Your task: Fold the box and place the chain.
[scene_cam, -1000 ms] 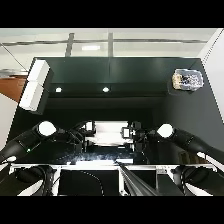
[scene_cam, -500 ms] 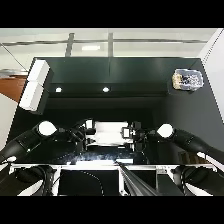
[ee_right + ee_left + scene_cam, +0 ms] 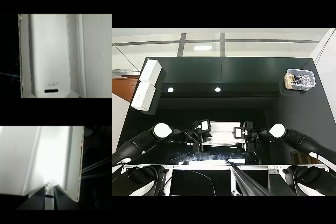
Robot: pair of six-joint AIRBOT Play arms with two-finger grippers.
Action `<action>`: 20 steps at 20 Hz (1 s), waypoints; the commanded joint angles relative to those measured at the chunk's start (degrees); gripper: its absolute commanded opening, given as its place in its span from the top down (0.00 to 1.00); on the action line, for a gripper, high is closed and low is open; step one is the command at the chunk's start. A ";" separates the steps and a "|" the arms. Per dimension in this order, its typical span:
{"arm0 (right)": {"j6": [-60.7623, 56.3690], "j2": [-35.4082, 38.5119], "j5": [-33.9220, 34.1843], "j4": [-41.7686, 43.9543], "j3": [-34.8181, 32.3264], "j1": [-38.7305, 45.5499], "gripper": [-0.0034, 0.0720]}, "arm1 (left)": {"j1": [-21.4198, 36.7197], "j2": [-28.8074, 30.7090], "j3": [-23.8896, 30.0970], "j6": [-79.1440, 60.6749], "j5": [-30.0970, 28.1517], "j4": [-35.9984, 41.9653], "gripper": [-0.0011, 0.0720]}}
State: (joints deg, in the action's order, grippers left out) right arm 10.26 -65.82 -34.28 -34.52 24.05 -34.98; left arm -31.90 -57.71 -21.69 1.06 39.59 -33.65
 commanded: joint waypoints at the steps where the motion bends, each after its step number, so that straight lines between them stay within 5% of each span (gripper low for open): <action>1: -0.02 -0.04 -0.02 0.04 -0.02 -0.02 0.34 | -3.02 -2.05 0.00 -0.09 -2.49 0.04 0.80; 6: -0.02 -0.04 -0.02 0.04 -0.02 -0.02 0.34 | -5.55 -2.91 -0.02 -0.24 -9.29 -0.39 0.80; 15: -0.02 -0.04 -0.02 0.04 -0.02 0.00 0.34 | -5.57 -2.91 -0.02 -0.24 -8.92 -0.35 0.79; 19: 0.00 -0.04 -0.02 0.04 -0.02 -0.02 0.34 | -5.57 -2.91 -0.02 -0.26 -8.96 -0.35 0.64; 20: 0.00 -0.04 -0.02 0.04 -0.02 0.00 0.34 | -5.57 -2.91 -0.02 -0.26 -8.94 -0.35 0.49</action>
State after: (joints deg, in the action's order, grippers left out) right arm 10.22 -65.82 -34.24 -34.48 24.05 -34.96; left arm -37.43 -60.60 -21.69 0.84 30.83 -34.00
